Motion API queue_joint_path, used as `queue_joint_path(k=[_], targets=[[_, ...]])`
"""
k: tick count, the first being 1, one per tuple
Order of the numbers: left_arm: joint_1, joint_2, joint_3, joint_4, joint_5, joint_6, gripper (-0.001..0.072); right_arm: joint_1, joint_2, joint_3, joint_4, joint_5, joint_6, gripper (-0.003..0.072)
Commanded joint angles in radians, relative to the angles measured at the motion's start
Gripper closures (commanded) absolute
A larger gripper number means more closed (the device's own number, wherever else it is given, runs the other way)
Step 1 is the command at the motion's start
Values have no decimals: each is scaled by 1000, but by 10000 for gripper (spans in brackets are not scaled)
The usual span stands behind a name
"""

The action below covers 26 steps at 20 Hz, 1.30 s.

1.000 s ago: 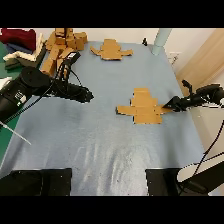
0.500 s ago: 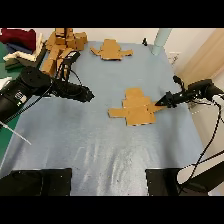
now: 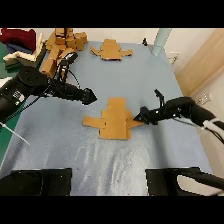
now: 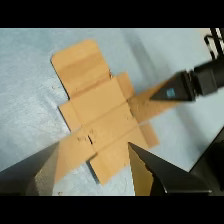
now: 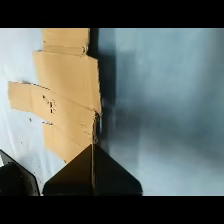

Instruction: Fold the box.

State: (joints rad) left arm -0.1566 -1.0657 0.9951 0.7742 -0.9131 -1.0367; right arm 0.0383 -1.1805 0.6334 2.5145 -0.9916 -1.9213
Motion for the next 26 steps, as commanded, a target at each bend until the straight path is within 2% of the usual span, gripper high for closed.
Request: queue_joint_path(k=[1,5,9,11,15,20,26], targets=[[2,0,1,7,-23,-2,72,164,193,-191,-14,196,128,685],[-1,0,1,-19,-65,-10,73,259,224,-229,-56,250,132,684],[47,-26,1,18,-73,20,71,315,234,-228,-85,273,-59,684],[111,-85,1,-23,-139,42,62,355,269,-228,-84,335,-98,684],[185,-225,1,-206,-226,186,62,427,372,-228,-100,427,-114,684],[168,-379,1,-232,-232,246,63,438,386,-229,-106,427,-114,684],[114,-549,1,-418,-235,388,64,438,386,-229,-111,419,-111,684]])
